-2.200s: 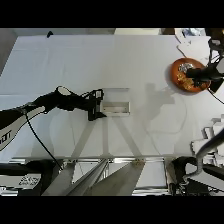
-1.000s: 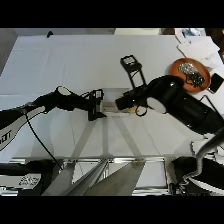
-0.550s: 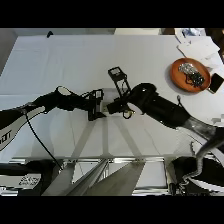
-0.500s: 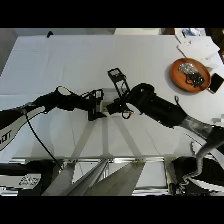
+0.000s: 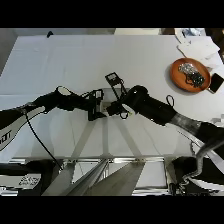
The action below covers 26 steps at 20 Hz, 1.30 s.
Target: Fold the box and place the chain.
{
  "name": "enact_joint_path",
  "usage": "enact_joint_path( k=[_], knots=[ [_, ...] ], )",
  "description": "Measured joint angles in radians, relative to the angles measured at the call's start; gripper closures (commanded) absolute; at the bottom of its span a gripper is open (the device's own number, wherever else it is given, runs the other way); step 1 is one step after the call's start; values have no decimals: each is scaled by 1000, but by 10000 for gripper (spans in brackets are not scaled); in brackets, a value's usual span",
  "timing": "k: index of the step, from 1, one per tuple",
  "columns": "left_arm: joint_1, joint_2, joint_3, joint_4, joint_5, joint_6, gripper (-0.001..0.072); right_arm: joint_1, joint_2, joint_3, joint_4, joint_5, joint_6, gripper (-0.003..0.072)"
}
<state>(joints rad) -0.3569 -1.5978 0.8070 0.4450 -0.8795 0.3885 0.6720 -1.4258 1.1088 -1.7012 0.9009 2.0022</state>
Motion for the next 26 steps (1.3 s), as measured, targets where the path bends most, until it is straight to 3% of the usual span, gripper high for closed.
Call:
enact_joint_path(
  k=[8,12,13,14,15,16,26],
  knots=[
    [0,0,0,0,0,0,454,-27,226,0,-186,167,-241,426],
    [0,0,0,0,0,0,454,-125,286,0,-168,241,-462,426],
    [0,0,0,0,0,0,454,-153,292,0,-138,252,-533,415],
    [0,0,0,0,0,0,454,-182,297,0,-104,259,-607,301],
    [0,0,0,0,0,0,454,-212,299,0,-71,265,-685,171],
    [0,0,0,0,0,0,454,-239,299,0,-47,268,-755,157],
    [0,0,0,0,0,0,454,-412,114,-6,145,279,-1294,153]
  ],
)
